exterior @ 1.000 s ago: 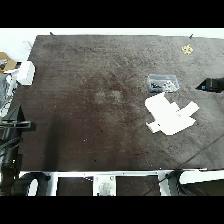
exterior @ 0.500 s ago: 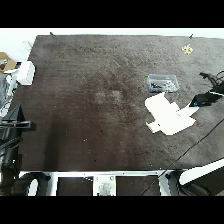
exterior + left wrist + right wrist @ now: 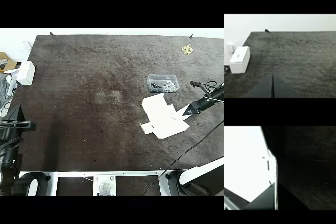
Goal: Fold the box and place the chain.
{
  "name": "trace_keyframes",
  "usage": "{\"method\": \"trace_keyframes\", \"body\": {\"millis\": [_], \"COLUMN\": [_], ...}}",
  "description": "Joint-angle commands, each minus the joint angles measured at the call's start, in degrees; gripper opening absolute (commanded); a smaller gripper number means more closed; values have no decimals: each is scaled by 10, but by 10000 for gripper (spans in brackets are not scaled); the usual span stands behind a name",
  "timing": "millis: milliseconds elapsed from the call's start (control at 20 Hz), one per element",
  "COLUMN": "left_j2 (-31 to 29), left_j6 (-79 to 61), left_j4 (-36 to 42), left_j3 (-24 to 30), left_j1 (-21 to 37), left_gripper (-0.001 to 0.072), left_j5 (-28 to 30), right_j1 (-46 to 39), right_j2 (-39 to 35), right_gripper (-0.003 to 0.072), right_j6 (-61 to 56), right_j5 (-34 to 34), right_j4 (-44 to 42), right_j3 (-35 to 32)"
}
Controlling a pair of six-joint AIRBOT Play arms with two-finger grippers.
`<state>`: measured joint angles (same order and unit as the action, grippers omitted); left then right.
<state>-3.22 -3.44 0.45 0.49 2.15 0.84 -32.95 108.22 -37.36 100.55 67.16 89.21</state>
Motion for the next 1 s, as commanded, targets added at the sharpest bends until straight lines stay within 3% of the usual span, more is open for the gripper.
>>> {"method": "trace_keyframes", "body": {"millis": [0,250,450,550,800,950], "left_j2": [0,0,0,0,0,0], "left_j6": [0,0,0,0,2,5], "left_j4": [0,0,0,0,0,0], "left_j3": [0,0,0,0,-8,-9], "left_j1": [0,0,0,0,0,0], "left_gripper": [11,11,11,11,11,11], "left_j5": [0,0,0,1,0,-3], "right_j1": [-3,27,97,153,326,371], "right_j2": [-19,-122,-215,-233,-217,-214], "right_gripper": [0,0,0,0,1,0], "right_j6": [1,3,72,83,83,147], "right_j5": [31,-45,-192,-282,-466,-544], "right_j4": [-77,-197,-383,-470,-534,-600], "right_j3": [-33,-221,-405,-463,-452,-432]}}
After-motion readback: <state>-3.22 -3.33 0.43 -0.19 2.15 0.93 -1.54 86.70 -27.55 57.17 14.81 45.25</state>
